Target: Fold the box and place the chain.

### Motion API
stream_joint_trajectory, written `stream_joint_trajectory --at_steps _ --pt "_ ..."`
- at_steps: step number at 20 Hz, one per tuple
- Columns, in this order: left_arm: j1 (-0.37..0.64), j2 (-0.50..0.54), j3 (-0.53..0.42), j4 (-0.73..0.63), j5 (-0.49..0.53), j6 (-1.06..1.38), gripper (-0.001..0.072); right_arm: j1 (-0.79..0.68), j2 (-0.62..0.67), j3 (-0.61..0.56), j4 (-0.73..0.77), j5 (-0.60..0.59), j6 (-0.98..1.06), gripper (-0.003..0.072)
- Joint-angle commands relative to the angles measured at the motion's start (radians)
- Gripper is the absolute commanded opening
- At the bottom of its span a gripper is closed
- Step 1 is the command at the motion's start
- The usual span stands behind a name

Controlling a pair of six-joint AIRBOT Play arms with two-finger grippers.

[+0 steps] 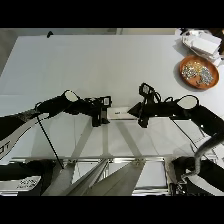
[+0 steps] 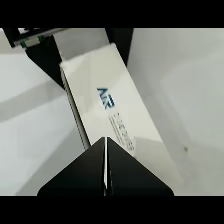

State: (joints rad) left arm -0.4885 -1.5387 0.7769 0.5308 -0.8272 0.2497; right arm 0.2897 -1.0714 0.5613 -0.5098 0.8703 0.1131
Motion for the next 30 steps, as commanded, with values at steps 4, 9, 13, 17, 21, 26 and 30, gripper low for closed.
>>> stream_joint_trajectory --at_steps 4,9,13,17,21,26,30 --pt "0.001 0.000 0.000 0.001 0.000 0.000 0.0151 -0.150 0.003 0.005 -0.355 0.106 0.537 0.0021" --pt "0.001 0.000 0.000 0.001 0.000 0.000 0.0151 -0.303 0.003 0.023 -0.516 0.173 0.937 0.0020" --pt "0.001 0.000 0.000 0.001 0.000 0.000 0.0151 -0.373 0.003 0.024 -0.576 0.269 1.062 0.0020" --pt "0.000 0.000 0.000 -0.003 0.000 0.000 0.0150 -0.372 0.003 0.024 -0.644 0.278 1.148 0.0020" --pt "0.001 0.000 0.000 -0.021 0.001 -0.001 0.0132 -0.372 0.003 0.024 -0.644 0.262 1.148 0.0021" --pt "0.005 0.031 0.000 -0.014 0.010 -0.014 0.0003 -0.372 0.003 0.024 -0.644 0.251 1.147 0.0021" --pt "0.072 0.127 0.000 -0.011 0.039 -0.108 0.0002 -0.372 0.003 0.024 -0.644 0.251 1.146 0.0021"
